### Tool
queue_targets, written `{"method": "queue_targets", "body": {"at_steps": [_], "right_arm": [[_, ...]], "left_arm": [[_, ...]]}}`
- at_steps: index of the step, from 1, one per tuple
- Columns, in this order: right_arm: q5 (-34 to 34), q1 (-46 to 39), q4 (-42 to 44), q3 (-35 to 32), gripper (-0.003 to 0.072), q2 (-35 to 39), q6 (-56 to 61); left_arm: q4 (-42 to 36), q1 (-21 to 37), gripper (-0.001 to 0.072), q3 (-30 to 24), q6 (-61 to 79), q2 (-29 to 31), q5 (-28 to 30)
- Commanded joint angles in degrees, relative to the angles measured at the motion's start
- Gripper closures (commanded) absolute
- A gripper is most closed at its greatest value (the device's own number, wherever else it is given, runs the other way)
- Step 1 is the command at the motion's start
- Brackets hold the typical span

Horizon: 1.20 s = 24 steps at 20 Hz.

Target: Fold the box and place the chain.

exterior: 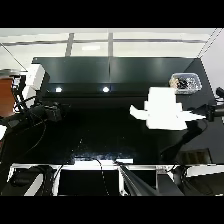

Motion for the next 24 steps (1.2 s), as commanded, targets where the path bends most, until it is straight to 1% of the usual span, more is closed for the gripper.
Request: {"method": "queue_targets", "body": {"at_steps": [1, 3, 6, 11, 13, 16, 18, 19, 21, 22, 24], "right_arm": [[-3.7, 8.1, 1.3, -5.4, 0.0656, 4.7, 0.6], [-6.3, 13.5, 4.0, -8.2, 0.0656, 7.9, 0.9], [-12.4, 22.5, 7.4, -11.0, 0.0656, 13.7, 1.3], [-24.1, 36.6, 8.3, -11.4, 0.0656, 22.0, 3.2], [-26.3, 39.9, 7.8, -11.4, 0.0656, 25.5, 3.8], [-27.1, 43.5, 4.7, -12.0, 0.0657, 31.8, 5.2], [-31.0, 46.6, 3.7, -15.6, 0.0657, 37.3, 5.6], [-34.2, 48.4, 3.2, -18.6, 0.0657, 40.4, 5.2], [-41.3, 52.4, 1.7, -25.1, 0.0657, 46.4, 4.9], [-44.2, 54.0, 0.8, -28.0, 0.0657, 48.9, 4.9], [-47.7, 57.2, 0.3, -33.2, 0.0656, 52.6, 4.9]], "left_arm": [[0.0, 0.0, -0.0002, -0.1, 0.0, 0.0, 0.2], [0.0, 0.0, -0.0001, -0.2, 0.0, -0.2, 0.4], [0.0, 0.0, -0.0001, -0.2, 0.0, -1.1, 0.3], [-0.3, 0.0, -0.0002, -0.2, -0.1, -6.1, -0.3], [-3.3, 0.0, -0.0002, -0.2, -0.1, -8.2, -0.5], [-6.6, 0.0, -0.0002, -0.1, 0.2, -11.5, 0.0], [-8.4, 0.0, -0.0001, -0.1, 0.2, -13.6, -0.5], [-10.0, 0.0, -0.0001, -0.1, 0.8, -14.5, -1.4], [-15.1, 0.1, -0.0002, -0.1, 4.8, -16.5, -4.5], [-18.3, 0.1, -0.0002, 0.1, 8.7, -17.9, -7.0], [-23.8, 0.1, -0.0002, 0.4, 15.6, -21.1, -10.5]]}}
